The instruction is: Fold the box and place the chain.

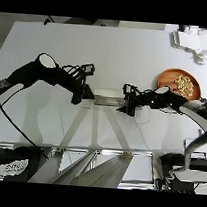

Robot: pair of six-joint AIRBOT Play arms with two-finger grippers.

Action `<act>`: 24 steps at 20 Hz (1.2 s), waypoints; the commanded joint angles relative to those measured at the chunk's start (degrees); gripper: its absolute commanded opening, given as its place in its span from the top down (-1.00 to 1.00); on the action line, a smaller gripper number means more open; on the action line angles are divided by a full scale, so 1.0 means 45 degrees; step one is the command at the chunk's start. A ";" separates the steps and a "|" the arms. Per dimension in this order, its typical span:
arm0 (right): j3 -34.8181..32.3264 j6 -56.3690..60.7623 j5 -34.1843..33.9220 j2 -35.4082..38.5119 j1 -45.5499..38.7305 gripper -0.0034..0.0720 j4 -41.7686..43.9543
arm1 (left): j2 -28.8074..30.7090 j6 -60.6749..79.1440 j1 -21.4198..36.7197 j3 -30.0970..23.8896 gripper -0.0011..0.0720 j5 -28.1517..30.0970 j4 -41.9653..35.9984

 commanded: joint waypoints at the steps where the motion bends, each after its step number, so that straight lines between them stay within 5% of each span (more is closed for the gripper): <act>1: 0.0005 -0.0005 0.0005 -0.0005 0.0010 -0.11 0.0005 | -0.0049 -0.0228 -0.0296 0.0000 0.94 0.1608 -0.1491; 9: 0.0005 -0.0005 0.0005 -0.0005 0.0010 -0.11 0.0005 | -0.1511 -0.3546 -0.0316 -0.0423 0.94 0.4469 -0.1375; 18: 0.0005 -0.0005 0.0005 -0.0005 0.0010 -0.11 0.0005 | -0.0573 -0.3439 0.0695 -0.0549 0.94 0.2662 -0.1059; 23: 0.0005 -0.0005 0.0005 -0.0005 0.0010 -0.11 0.0000 | 0.0330 -0.2429 0.1321 -0.0559 0.92 0.2720 0.2443; 24: 0.0005 -0.0005 0.0005 -0.0005 0.0010 -0.11 0.0000 | 0.0301 -0.2380 0.1273 -0.0651 0.78 0.2744 0.3075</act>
